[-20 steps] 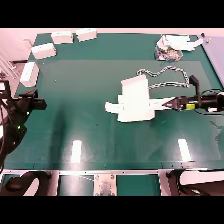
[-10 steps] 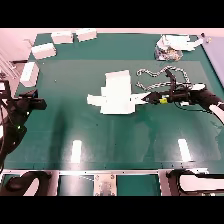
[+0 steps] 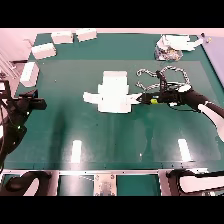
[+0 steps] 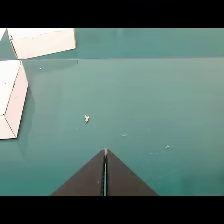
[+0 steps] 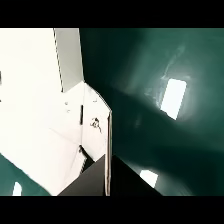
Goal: Fold the box and place the chain.
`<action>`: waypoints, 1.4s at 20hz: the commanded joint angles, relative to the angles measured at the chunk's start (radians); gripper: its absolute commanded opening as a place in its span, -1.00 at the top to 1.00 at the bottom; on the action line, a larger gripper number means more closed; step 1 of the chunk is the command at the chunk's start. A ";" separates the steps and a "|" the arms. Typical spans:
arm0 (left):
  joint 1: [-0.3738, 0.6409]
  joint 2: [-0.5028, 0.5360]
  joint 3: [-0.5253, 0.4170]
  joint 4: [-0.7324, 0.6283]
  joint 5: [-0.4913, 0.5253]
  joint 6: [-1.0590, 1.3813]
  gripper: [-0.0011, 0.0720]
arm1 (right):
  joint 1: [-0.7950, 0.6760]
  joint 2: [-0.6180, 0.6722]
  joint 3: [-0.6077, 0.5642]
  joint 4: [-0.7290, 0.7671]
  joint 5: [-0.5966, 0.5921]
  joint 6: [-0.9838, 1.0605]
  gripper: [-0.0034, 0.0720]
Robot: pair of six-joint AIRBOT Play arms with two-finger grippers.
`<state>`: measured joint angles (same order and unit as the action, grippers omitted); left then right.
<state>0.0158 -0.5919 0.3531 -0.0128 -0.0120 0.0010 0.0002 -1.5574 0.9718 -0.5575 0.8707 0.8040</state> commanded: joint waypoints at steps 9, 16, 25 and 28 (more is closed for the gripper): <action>0.000 -0.009 0.000 0.013 -0.198 0.035 -0.68 | 0.026 -0.027 0.047 -0.001 -0.018 -0.005 0.91; 0.000 -0.202 0.084 0.039 -0.418 0.067 -0.68 | 0.045 -0.027 0.027 -0.007 -0.029 0.045 0.91; 0.000 -0.526 0.328 0.028 -0.502 0.127 -0.68 | 0.046 -0.027 0.018 -0.011 -0.078 0.042 0.91; -0.002 -0.526 0.328 -0.003 -0.534 0.059 -0.68 | 0.037 -0.026 0.018 0.008 -0.089 0.034 0.91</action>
